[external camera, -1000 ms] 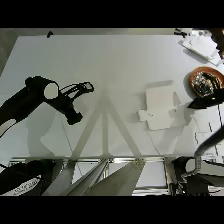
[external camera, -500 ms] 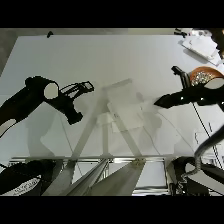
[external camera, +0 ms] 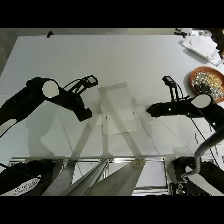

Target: Fold the box and place the chain.

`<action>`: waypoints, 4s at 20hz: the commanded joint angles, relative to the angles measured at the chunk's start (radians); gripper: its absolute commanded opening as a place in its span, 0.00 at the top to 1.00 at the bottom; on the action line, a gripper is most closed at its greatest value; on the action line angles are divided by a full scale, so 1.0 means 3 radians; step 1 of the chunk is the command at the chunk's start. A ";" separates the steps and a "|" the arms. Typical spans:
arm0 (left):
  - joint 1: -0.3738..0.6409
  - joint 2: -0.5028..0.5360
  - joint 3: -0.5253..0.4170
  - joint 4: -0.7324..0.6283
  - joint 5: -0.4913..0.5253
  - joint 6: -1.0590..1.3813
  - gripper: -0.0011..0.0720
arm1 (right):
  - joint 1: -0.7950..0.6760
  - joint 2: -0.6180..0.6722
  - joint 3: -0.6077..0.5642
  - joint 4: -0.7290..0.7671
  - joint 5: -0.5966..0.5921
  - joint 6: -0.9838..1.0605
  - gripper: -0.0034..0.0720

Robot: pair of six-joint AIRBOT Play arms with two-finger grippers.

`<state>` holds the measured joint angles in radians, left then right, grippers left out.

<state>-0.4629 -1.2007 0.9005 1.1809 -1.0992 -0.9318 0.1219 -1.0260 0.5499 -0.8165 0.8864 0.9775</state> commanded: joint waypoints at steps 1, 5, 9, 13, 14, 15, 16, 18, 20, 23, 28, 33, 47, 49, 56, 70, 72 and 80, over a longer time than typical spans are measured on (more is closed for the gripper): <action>-0.0008 -0.0004 0.0001 -0.0676 0.0088 0.0337 0.04 | 0.0317 0.0037 -0.0028 -0.0107 -0.0249 0.0158 0.95; -0.0062 -0.0004 -0.0006 -0.0740 0.0027 0.0340 0.04 | 0.0362 0.0037 -0.0028 -0.0273 -0.0294 0.0244 0.95; -0.0062 -0.0048 -0.0006 -0.0743 0.0024 0.0423 0.04 | 0.0362 0.0038 -0.0028 -0.0268 -0.0252 0.0244 0.95; -0.0056 -0.0168 -0.0009 -0.0739 -0.0004 0.0425 0.04 | 0.0362 0.0037 -0.0028 -0.0270 -0.0158 0.0244 0.95; -0.0056 -0.0186 -0.0010 -0.0727 -0.0003 0.0426 0.04 | 0.0362 0.0037 -0.0028 -0.0270 -0.0130 0.0244 0.95; -0.0056 -0.0193 -0.0017 -0.0669 -0.0001 0.0426 0.04 | 0.0362 0.0037 -0.0028 -0.0270 -0.0103 0.0244 0.95; -0.0056 -0.0193 -0.0020 -0.0554 0.0004 0.0422 0.04 | 0.0362 0.0037 -0.0028 -0.0270 -0.0081 0.0244 0.95; -0.0055 -0.0193 -0.0023 -0.0215 -0.0009 0.0333 0.04 | 0.0362 0.0037 -0.0028 -0.0270 -0.0053 0.0243 0.95; -0.0055 -0.0193 -0.0023 -0.0062 -0.0027 0.0314 0.04 | 0.0362 0.0037 -0.0028 -0.0270 -0.0038 0.0244 0.95; -0.0015 -0.0214 -0.0024 -0.0165 0.0201 0.0441 0.03 | 0.0362 0.0037 -0.0028 -0.0270 -0.0037 0.0244 0.94; 0.0627 -0.0441 -0.0024 -0.1815 -0.0089 0.1394 0.03 | 0.0362 0.0037 -0.0028 -0.0268 -0.0034 0.0243 0.94; 0.1167 -0.0966 -0.0023 -0.1807 -0.0703 0.1509 0.03 | 0.0362 0.0038 -0.0028 -0.0268 -0.0037 0.0243 0.94; 0.0502 -0.1397 -0.0023 -0.2387 -0.0356 0.2312 0.23 | 0.0362 0.0038 -0.0028 -0.0252 -0.0034 0.0244 0.94; 0.0434 -0.1397 -0.0023 -0.2387 -0.0333 0.2350 0.37 | 0.0362 0.0037 -0.0028 -0.0253 -0.0034 0.0244 0.94; 0.0359 -0.1387 -0.0023 -0.2289 -0.0252 0.2898 0.97 | 0.0361 0.0041 -0.0025 -0.0253 0.0008 0.0243 0.94; -0.0050 -0.0907 0.0034 -0.1649 0.0528 0.3173 0.98 | 0.0362 0.1153 0.0047 -0.1937 0.0697 0.0680 0.34; -0.0249 -0.0916 0.0047 -0.1539 0.0680 0.3091 0.98 | 0.0362 0.1372 0.0047 -0.2162 0.0750 0.0680 0.34; -0.0366 -0.0970 0.0046 -0.1677 0.1038 0.3028 0.98 | 0.0362 0.1625 0.0047 -0.2201 0.0777 0.0768 0.34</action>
<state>-0.5648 -1.4876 0.9138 0.6804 -0.8356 -0.0044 0.2298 -0.5545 0.5632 -1.4570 1.1122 1.1980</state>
